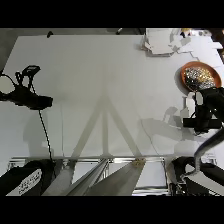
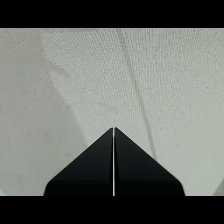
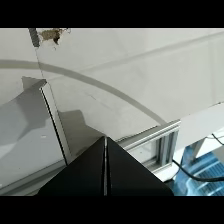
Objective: Fold the box and place the chain.
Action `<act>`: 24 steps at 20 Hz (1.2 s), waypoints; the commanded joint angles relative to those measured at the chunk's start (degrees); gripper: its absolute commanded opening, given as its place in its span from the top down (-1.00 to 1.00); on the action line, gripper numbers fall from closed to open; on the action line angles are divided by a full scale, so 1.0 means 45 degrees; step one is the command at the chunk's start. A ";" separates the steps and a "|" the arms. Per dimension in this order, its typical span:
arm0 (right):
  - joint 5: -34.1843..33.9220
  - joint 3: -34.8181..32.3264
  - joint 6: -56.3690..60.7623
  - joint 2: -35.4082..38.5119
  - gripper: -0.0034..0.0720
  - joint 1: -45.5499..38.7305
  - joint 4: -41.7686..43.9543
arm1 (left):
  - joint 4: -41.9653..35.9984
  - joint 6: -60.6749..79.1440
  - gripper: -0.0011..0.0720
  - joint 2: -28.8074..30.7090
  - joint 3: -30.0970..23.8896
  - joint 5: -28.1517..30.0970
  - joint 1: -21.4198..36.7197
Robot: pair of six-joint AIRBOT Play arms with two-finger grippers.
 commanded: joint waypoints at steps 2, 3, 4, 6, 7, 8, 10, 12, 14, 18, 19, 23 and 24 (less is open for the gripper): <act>-0.0005 0.0000 0.0000 -0.0010 0.85 -0.0010 0.0029 | 0.0000 0.0000 0.95 0.0005 -0.0005 0.0005 0.0005; 0.0005 0.0000 0.0000 -0.0010 0.85 -0.0010 0.0024 | 0.0000 0.0005 0.95 0.0005 -0.0005 0.0000 0.0005; -0.0112 0.0000 0.0083 -0.0010 0.85 -0.0010 0.0058 | 0.0000 0.0000 0.95 0.0005 -0.0005 0.0000 0.0005; -0.0476 0.0010 0.0301 -0.0010 0.85 -0.0005 0.0335 | 0.0000 0.0005 0.95 0.0005 -0.0005 0.0005 0.0005; -0.0525 0.0024 0.0029 -0.0010 0.85 -0.0010 0.0379 | 0.0000 0.0005 0.95 0.0005 -0.0005 0.0000 0.0005; -0.0525 0.0155 -0.0704 -0.0010 0.85 -0.0010 0.0321 | 0.0005 0.0005 0.95 0.0005 -0.0005 -0.0005 0.0005; 0.0209 0.0889 -0.1350 -0.0010 0.85 -0.0010 -0.0097 | 0.0000 0.0005 0.95 0.0005 -0.0005 -0.0015 0.0005; 0.0714 0.2127 -0.1749 -0.0010 0.86 -0.0010 -0.0758 | 0.0000 0.0005 0.95 0.0005 -0.0005 -0.0029 0.0005; 0.0670 0.3521 -0.2336 -0.0010 0.86 -0.0238 -0.1239 | 0.0000 0.0005 0.95 0.0005 -0.0005 -0.0039 0.0005; 0.0155 0.5455 -0.4177 -0.0015 0.86 -0.2487 -0.1758 | 0.0005 0.0005 0.95 0.0005 -0.0005 -0.0039 0.0005; -0.0146 0.5620 -0.4847 -0.0015 0.86 -0.3269 -0.1933 | 0.0000 0.0005 0.95 0.0005 -0.0005 -0.0039 0.0005; -0.1025 0.5629 -0.4546 -0.0423 0.70 -0.6504 -0.1404 | 0.0000 0.0005 0.95 0.0005 -0.0005 -0.0039 0.0005; -0.1137 0.5629 -0.4804 -0.0631 -0.01 -0.7300 -0.1064 | 0.0000 0.0005 0.95 0.0005 -0.0005 -0.0044 0.0005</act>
